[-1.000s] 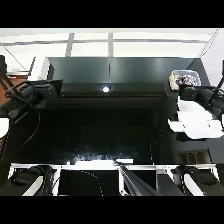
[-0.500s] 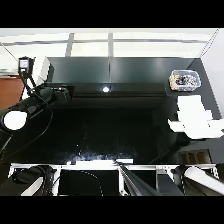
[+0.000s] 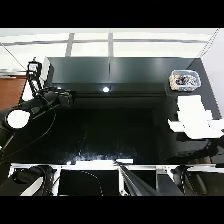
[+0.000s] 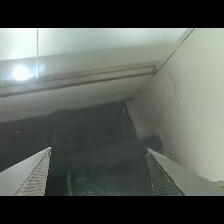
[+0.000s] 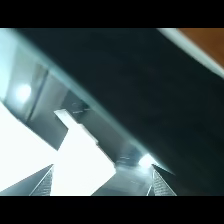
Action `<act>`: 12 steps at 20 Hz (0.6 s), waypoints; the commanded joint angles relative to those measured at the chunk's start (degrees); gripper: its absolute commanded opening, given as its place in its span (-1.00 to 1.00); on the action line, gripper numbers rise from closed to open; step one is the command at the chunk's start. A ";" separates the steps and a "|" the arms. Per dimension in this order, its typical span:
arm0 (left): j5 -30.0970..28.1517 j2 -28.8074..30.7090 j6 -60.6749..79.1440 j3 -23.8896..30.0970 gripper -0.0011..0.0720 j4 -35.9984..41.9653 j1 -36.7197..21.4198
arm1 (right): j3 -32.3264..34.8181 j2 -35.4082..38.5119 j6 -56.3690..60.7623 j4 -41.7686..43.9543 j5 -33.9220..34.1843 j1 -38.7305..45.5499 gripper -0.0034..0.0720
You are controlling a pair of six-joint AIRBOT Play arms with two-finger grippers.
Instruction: Fold the box and place the chain.
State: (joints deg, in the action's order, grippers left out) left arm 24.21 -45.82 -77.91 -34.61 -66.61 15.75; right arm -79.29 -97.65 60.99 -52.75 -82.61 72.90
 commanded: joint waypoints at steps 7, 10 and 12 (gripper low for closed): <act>-0.28 -0.07 -0.07 -0.04 0.96 -0.39 -0.02 | -6.82 -9.22 -6.95 0.33 -11.80 -7.61 0.99; -0.33 -0.07 -0.09 -0.04 0.96 -0.42 -0.02 | -6.82 -9.16 -7.02 -0.81 -11.26 -10.14 0.30; -0.31 -0.07 -0.09 -0.04 0.96 -0.42 -0.02 | -6.82 -9.16 -7.04 -2.38 -10.93 -11.56 0.30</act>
